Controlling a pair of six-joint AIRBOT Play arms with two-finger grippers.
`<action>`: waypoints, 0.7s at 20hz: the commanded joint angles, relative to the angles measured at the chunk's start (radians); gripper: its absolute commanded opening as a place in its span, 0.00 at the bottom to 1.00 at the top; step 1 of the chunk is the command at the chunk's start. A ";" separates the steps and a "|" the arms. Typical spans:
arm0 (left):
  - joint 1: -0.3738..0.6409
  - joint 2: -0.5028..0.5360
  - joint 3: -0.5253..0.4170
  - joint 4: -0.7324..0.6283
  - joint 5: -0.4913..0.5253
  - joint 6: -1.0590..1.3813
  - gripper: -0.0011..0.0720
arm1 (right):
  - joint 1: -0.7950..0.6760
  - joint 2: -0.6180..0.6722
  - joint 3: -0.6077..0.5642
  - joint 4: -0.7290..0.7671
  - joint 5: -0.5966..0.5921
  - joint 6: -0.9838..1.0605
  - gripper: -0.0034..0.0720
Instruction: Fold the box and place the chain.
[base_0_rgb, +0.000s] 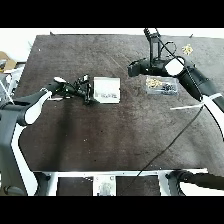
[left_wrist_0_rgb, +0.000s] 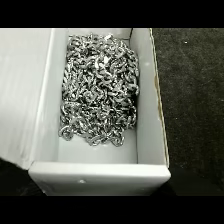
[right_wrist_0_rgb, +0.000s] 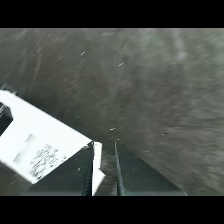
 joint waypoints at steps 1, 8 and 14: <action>0.000 0.000 0.000 0.000 0.001 0.000 0.24 | -0.093 -0.092 0.013 0.452 0.098 -0.425 0.26; 0.000 0.000 0.000 0.000 0.001 0.000 0.24 | -0.110 -0.321 0.212 0.496 0.271 -0.514 0.27; 0.000 0.000 0.000 0.000 0.001 0.000 0.24 | -0.109 -0.408 0.234 0.607 0.383 -0.682 0.27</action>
